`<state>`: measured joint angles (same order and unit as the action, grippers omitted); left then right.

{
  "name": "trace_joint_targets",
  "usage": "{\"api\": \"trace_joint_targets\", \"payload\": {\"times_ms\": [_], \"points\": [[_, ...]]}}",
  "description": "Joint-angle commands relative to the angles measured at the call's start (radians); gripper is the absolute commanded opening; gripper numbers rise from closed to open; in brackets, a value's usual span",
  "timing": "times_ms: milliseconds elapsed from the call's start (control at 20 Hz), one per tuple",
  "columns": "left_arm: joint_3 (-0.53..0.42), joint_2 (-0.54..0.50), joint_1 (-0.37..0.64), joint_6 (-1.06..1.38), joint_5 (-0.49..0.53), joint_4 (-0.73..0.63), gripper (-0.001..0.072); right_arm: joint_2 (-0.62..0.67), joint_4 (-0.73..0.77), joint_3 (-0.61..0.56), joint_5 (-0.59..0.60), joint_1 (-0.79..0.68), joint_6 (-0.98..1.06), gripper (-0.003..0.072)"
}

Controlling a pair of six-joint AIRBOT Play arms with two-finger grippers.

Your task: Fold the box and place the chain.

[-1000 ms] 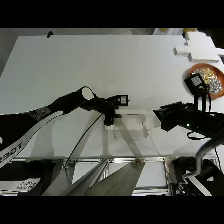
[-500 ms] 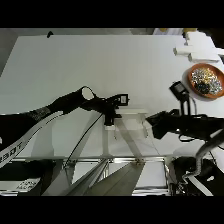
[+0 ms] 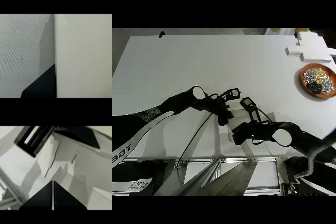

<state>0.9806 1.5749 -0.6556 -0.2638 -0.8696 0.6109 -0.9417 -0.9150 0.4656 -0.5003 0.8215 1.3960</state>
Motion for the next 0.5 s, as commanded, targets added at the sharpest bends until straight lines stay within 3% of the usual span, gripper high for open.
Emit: {"api": "trace_joint_targets", "payload": {"times_ms": [0,250,450], "points": [[0.001,-0.001,0.006,-0.036,-0.025,-0.046,0.0006,-0.071,-0.012,-0.002,0.171,0.081,0.053,0.0017],[0.001,-0.001,0.034,-0.035,-0.07,-0.117,0.0006,-0.129,0.0,-0.002,0.229,0.108,0.078,0.0017],[0.001,0.003,0.033,-0.028,-0.032,-0.118,0.0006,-0.13,0.0,-0.002,0.347,0.261,0.078,0.0017]]}}
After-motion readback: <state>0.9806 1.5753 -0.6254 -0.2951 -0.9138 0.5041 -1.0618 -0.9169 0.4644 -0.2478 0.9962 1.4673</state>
